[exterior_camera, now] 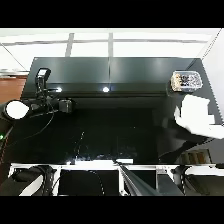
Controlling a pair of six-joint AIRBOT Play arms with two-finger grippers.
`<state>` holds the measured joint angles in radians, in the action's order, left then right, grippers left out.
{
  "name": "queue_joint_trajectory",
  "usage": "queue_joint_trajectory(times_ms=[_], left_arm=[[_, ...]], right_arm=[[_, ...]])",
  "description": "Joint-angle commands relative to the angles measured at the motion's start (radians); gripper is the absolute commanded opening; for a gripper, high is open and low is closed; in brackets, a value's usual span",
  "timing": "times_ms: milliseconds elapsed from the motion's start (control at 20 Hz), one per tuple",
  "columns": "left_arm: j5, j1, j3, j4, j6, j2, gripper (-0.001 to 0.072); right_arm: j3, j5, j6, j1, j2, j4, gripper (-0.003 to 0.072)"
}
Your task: Fold the box and place the chain.
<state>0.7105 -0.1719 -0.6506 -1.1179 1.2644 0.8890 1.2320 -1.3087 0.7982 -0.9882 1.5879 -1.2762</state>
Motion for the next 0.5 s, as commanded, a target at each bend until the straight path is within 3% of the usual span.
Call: queue_joint_trajectory(times_ms=[0, 200, 450], left_arm=[[0.000, -0.001, -0.001, 0.000, 0.000, 0.001, 0.0708], [-0.002, -0.001, -0.001, 0.000, 0.000, 0.001, 0.0708], [-0.005, -0.001, 0.000, 0.000, 0.000, 0.001, 0.0708]], right_arm=[[0.001, -0.122, -0.026, 0.002, -0.015, 0.136, 0.0017], [-0.084, -0.108, -0.044, 0.075, -0.120, 0.304, 0.0018], [-0.311, -0.055, -0.099, 0.233, -0.295, 0.613, 0.0018]])
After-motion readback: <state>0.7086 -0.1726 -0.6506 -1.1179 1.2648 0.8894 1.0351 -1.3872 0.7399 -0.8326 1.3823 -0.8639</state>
